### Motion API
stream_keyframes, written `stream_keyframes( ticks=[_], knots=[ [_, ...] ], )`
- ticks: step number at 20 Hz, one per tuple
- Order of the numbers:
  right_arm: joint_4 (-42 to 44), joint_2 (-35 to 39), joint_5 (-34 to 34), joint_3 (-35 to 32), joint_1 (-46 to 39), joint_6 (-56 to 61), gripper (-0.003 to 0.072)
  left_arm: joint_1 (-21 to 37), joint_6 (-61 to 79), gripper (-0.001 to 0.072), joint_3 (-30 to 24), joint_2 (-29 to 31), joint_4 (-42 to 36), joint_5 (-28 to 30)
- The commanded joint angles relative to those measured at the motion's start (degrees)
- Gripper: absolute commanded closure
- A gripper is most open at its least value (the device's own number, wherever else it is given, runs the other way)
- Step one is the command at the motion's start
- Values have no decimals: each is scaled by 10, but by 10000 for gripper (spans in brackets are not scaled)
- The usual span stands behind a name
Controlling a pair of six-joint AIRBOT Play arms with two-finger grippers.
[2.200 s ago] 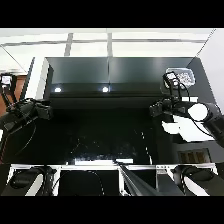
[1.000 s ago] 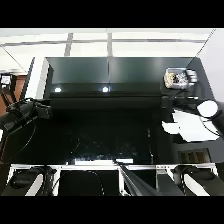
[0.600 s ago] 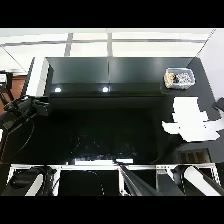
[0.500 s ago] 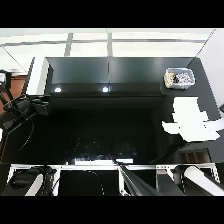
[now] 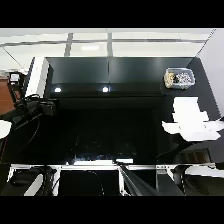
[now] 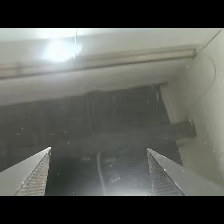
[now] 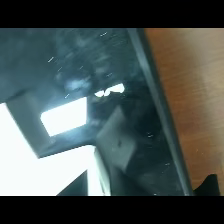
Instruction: Fold the box and place the chain.
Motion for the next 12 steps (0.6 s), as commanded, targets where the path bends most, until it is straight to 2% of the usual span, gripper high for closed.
stream_keyframes(
  ticks=[1, 3, 4, 6, 9, 12],
  knots=[
    [22, -5, 65, 10, 6, -60, 633, 0, 0, 0, 0, -11, -3, -3],
    [50, 14, 102, 10, 21, -58, 636, 0, 0, 1, 0, -11, -7, -3],
    [67, 27, 122, 10, 34, -51, 673, 0, 0, 1, 0, -11, -15, -1],
    [89, 59, 147, 5, 71, -15, 673, 0, 0, 1, 0, -11, -15, 11],
    [157, 145, 111, -56, 138, 7, 674, 0, 0, 1, 0, -11, -36, 12],
    [236, 244, 58, -155, 219, 7, 673, -4, 10, 1, 0, -13, -93, -1]
  ],
)
